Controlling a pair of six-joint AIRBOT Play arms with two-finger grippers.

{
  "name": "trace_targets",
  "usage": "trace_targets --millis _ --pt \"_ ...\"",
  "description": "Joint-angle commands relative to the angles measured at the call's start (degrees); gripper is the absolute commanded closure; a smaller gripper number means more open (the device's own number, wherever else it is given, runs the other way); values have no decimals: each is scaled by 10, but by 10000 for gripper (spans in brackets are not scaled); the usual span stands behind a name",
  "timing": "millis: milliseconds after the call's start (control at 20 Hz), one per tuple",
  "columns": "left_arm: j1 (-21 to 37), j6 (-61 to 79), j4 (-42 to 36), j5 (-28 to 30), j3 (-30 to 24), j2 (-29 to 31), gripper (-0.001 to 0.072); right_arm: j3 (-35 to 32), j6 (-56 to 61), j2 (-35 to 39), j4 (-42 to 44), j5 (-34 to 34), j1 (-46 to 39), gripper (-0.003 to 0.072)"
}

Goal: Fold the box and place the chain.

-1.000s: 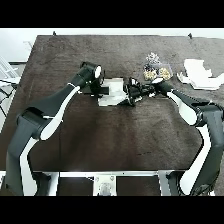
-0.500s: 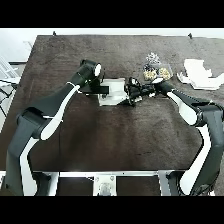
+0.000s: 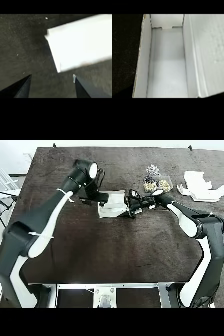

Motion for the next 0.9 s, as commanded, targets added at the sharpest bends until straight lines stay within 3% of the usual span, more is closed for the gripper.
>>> trace_targets --millis 0,150,300,450,600,850 --pt "7 141 -10 -25 1 55 109 0 0 0 0 0 0 97" --pt "23 239 3 -40 -1 68 111 0 0 0 0 0 0 97" --pt "82 393 -121 -35 -20 68 110 0 0 0 0 0 0 97" --pt "154 653 -299 -8 -80 67 110 0 0 0 0 0 0 97" --pt "186 757 -313 82 -141 64 109 0 0 0 0 0 0 97" --pt "190 902 -318 150 -245 64 111 0 0 0 0 0 0 98"
